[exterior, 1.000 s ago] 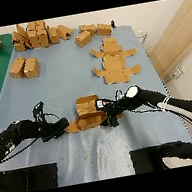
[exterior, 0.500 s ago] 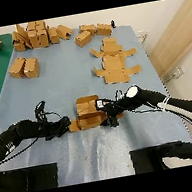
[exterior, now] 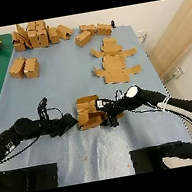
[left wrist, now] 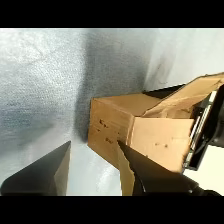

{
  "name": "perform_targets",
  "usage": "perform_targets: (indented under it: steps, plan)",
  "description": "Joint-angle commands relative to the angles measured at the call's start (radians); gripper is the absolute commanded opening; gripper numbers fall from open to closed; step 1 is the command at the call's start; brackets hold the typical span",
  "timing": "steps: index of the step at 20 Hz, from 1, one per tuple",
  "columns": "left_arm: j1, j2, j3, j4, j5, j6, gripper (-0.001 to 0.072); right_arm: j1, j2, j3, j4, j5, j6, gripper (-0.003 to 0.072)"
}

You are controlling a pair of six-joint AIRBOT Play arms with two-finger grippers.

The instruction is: Fold the box.

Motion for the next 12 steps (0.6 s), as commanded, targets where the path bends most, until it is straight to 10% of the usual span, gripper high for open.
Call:
perform_targets:
  steps: [1, 12]
  plan:
    - [0.0, 0.0, 0.002, -0.029, 0.014, 0.035, 0.0445, 0.0, 0.0, 0.0, 0.0, 0.0, 0.0, 0.0521]
    - [0.0, 0.001, 0.002, -0.014, 0.015, 0.056, 0.0446, 0.0, 0.0, 0.0, 0.0, 0.0, 0.0, 0.0521]
